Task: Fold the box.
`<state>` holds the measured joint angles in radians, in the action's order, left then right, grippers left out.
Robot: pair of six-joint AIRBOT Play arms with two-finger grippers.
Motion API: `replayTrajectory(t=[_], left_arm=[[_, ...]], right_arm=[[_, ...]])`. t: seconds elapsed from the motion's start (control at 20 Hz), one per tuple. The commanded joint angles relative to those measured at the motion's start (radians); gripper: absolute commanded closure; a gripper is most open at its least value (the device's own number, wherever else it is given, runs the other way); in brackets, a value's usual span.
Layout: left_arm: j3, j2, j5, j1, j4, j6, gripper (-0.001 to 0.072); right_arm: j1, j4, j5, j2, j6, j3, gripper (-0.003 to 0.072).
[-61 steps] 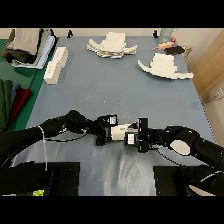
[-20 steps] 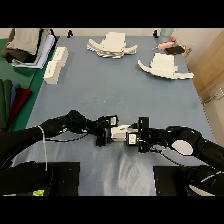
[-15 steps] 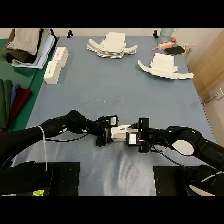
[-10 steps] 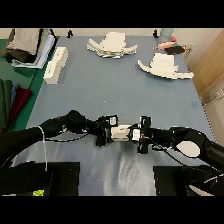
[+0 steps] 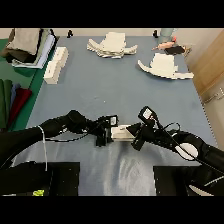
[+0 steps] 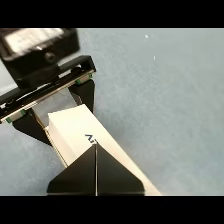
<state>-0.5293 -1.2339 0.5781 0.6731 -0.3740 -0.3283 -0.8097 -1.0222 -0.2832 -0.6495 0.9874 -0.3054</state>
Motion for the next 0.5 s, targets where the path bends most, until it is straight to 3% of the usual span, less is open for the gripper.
replayTrajectory(t=[0.0,0.45], left_arm=[[-0.001,0.001,0.000,0.000,0.000,0.000,0.0188],[-0.001,0.001,0.000,0.000,0.000,0.000,0.0188]], right_arm=[[-0.025,0.095,0.084,0.019,0.052,0.067,0.0687],[-0.040,0.130,0.125,0.040,0.052,0.138,0.0687]])
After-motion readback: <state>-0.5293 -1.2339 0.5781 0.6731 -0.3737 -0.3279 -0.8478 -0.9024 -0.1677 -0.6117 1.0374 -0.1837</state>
